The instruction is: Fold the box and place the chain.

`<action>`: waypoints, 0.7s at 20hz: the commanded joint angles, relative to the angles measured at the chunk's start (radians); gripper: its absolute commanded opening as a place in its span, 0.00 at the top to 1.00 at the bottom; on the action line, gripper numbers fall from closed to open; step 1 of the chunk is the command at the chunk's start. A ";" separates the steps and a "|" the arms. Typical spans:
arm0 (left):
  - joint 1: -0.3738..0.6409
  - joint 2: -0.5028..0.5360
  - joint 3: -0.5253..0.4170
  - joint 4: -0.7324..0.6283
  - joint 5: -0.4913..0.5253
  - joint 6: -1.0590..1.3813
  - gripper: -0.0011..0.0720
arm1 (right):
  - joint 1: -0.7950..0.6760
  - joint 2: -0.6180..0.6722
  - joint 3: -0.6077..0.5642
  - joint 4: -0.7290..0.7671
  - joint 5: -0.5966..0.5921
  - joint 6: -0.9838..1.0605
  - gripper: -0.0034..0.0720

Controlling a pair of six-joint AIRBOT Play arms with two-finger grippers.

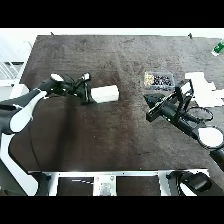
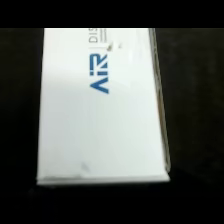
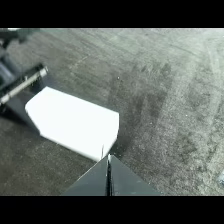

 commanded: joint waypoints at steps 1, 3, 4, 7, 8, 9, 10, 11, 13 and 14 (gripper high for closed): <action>0.104 0.064 0.001 -0.012 0.180 -0.144 0.96 | 0.001 0.003 -0.006 0.000 -0.004 0.001 0.94; 0.214 0.109 0.001 -0.014 0.269 -0.235 0.96 | 0.001 0.003 -0.006 0.000 -0.005 0.000 0.94; 0.269 0.130 0.001 -0.014 0.320 -0.286 0.96 | 0.001 0.003 -0.006 0.000 -0.014 0.000 0.94; 0.415 0.145 0.007 -0.011 0.497 -0.517 0.96 | 0.001 0.003 -0.006 0.047 -0.064 0.000 0.94; 0.451 0.139 0.014 -0.006 0.512 -0.549 0.96 | 0.001 0.003 -0.006 0.060 -0.077 0.000 0.94; 0.473 0.128 0.029 0.013 0.504 -0.557 0.96 | 0.001 0.003 -0.006 0.060 -0.092 0.000 0.94; 0.488 0.109 0.057 0.048 0.499 -0.587 0.96 | 0.001 0.003 -0.006 0.060 -0.105 0.000 0.94; 0.499 0.090 0.090 0.107 0.497 -0.640 0.96 | 0.001 0.003 -0.006 0.060 -0.116 0.000 0.94; 0.526 0.036 0.179 0.238 0.450 -0.792 0.96 | 0.001 0.003 -0.006 0.061 -0.116 0.001 0.94; 0.537 0.000 0.238 0.298 0.385 -0.829 0.96 | 0.001 0.003 -0.006 0.061 -0.116 0.006 0.94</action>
